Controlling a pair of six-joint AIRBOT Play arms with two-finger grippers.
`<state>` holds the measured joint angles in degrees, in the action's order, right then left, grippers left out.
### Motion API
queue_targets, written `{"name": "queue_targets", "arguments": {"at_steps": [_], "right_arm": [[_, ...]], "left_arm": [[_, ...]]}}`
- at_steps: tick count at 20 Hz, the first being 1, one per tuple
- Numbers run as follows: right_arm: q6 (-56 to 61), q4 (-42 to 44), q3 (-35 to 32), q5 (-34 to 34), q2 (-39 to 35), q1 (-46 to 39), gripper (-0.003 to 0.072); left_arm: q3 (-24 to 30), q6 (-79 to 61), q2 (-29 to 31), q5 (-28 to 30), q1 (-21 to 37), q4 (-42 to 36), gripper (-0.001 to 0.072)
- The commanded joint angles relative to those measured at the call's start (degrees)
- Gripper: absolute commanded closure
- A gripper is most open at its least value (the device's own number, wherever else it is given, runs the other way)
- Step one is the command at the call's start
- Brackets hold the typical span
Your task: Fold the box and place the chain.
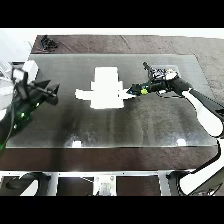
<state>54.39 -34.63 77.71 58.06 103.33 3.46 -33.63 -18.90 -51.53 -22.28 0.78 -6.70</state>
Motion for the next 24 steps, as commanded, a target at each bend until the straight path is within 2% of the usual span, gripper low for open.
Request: {"name": "queue_targets", "arguments": {"at_steps": [1, 3, 6, 9, 12, 18, 21, 24], "right_arm": [[0.68, 0.02, 0.07, 0.00, 0.00, 0.04, 0.0678], [0.70, 0.04, 0.07, 0.00, 0.00, 0.04, 0.0678], [0.70, 0.02, 0.07, 0.02, 0.00, 0.04, 0.0678], [0.70, 0.04, 0.07, 0.02, 0.00, 0.04, 0.0678], [0.68, 0.02, 0.07, 0.02, 0.00, 0.04, 0.0677], [0.68, 0.04, 0.07, 0.02, 0.00, 0.04, 0.0677], [0.68, 0.04, 0.07, 0.02, 0.00, 0.04, 0.0677], [0.70, 0.04, 0.07, 0.04, 0.00, 0.04, 0.0677]], "left_arm": [[-12.11, 3.96, -15.69, -6.91, 0.07, 5.38, 0.0276], [-18.78, 15.37, -22.88, -9.81, 0.09, 12.59, 0.0276], [-29.77, 32.68, -30.84, -20.52, 0.07, 29.20, 0.0275], [-40.57, 43.69, -37.92, -27.50, 0.07, 37.38, 0.0275], [-51.23, 48.61, -45.70, -36.41, 0.07, 38.05, 0.0276], [-73.50, 65.68, -63.25, -48.43, 0.07, 43.76, 0.0275], [-79.30, 68.46, -67.84, -50.58, -0.37, 43.85, 0.0276], [-82.51, 69.09, -70.53, -52.72, -1.60, 43.60, 0.0276]]}}
